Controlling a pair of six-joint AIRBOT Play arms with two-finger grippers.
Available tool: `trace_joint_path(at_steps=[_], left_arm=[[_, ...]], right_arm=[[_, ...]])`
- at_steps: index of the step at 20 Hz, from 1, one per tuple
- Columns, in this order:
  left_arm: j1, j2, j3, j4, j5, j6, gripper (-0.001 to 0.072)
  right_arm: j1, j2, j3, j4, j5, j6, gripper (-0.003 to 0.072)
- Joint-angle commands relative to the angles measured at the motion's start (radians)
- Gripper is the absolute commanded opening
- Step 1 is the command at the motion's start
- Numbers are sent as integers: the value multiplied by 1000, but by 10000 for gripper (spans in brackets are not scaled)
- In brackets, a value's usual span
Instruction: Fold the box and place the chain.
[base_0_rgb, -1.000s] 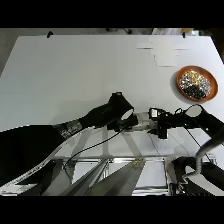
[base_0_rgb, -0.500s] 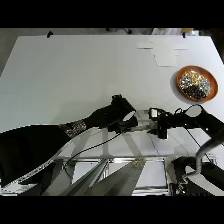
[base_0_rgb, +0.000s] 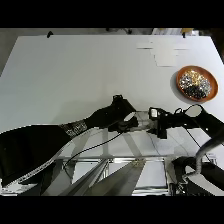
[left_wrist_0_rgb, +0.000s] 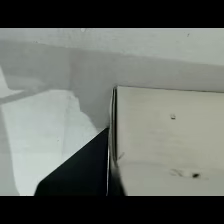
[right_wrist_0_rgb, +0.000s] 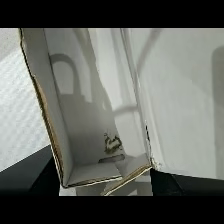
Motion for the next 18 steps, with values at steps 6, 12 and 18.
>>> trace_joint_path(at_steps=[6,12,18], left_arm=[[2,0,10,14,-14,61,124],[4,-1,24,22,6,60,274],[2,-1,25,21,36,60,240]], right_arm=[[0,1,1,-1,-1,-2,340],[0,1,1,-1,-1,-2,340],[0,1,1,-1,-1,-2,340]])
